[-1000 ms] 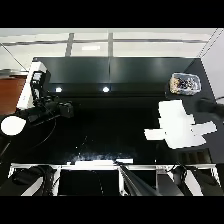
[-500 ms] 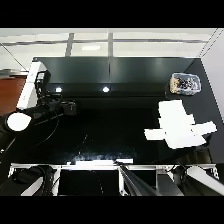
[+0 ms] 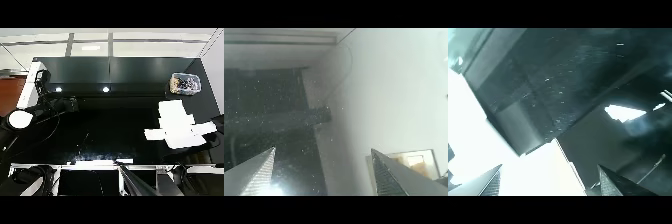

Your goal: Fold the box and place the chain.

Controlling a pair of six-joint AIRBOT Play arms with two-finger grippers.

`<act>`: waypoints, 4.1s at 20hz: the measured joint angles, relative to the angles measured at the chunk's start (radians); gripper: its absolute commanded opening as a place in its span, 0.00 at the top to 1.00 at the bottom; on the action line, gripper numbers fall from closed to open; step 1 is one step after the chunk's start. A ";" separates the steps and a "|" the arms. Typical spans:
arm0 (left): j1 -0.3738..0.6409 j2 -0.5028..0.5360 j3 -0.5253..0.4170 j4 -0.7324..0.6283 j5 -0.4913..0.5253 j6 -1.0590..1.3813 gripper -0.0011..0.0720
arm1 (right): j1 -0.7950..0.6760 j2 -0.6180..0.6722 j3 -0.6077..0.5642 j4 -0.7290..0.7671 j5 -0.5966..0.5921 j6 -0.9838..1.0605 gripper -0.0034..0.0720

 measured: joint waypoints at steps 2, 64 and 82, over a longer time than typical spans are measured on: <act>0.000 0.000 0.000 -0.009 0.004 0.000 0.04 | 0.004 -0.043 0.025 0.011 0.047 -0.010 0.03; 0.204 -0.402 0.001 -0.482 -0.513 0.462 0.04 | 1.121 1.092 -0.792 0.367 -0.517 0.152 0.93; 0.018 -0.779 0.154 -0.718 -0.806 1.015 0.07 | 1.125 1.099 -0.794 0.366 -0.483 0.156 0.93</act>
